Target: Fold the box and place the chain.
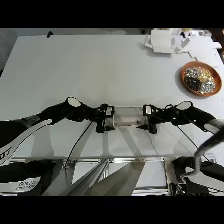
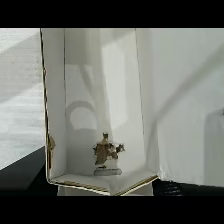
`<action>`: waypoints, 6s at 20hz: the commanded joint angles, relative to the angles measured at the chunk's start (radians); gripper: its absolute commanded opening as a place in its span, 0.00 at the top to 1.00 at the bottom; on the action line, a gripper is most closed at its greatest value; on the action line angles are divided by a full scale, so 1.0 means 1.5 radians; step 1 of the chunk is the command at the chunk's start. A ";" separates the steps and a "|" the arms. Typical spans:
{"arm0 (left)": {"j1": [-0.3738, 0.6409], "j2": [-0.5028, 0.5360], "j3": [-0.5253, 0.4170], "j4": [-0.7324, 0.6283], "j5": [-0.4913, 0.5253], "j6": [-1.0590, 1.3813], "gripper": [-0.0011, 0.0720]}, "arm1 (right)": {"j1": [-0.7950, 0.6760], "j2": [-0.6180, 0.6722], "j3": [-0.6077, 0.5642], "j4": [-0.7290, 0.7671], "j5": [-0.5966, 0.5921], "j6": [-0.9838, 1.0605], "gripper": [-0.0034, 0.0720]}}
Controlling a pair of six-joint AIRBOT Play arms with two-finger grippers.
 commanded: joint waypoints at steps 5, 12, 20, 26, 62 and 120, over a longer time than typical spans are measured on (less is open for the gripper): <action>-0.004 -0.003 0.001 -0.013 0.027 0.011 0.84 | 0.000 0.001 0.000 0.001 -0.001 0.002 0.41; -0.004 -0.003 0.001 -0.013 0.027 0.011 0.84 | 0.000 0.001 0.000 0.001 -0.001 0.002 0.41; -0.004 -0.003 0.001 -0.013 0.026 0.011 0.84 | 0.000 0.001 0.000 0.002 -0.001 0.002 0.41; -0.004 -0.003 0.001 -0.013 0.026 0.011 0.84 | 0.000 0.000 0.000 0.001 -0.004 0.002 0.42; -0.004 -0.003 0.001 -0.013 0.026 0.011 0.84 | 0.000 0.260 0.000 0.022 -0.031 0.352 0.93; -0.004 -0.003 0.001 -0.014 0.027 0.011 0.84 | 0.050 0.074 0.009 -0.032 -0.027 0.060 0.35</action>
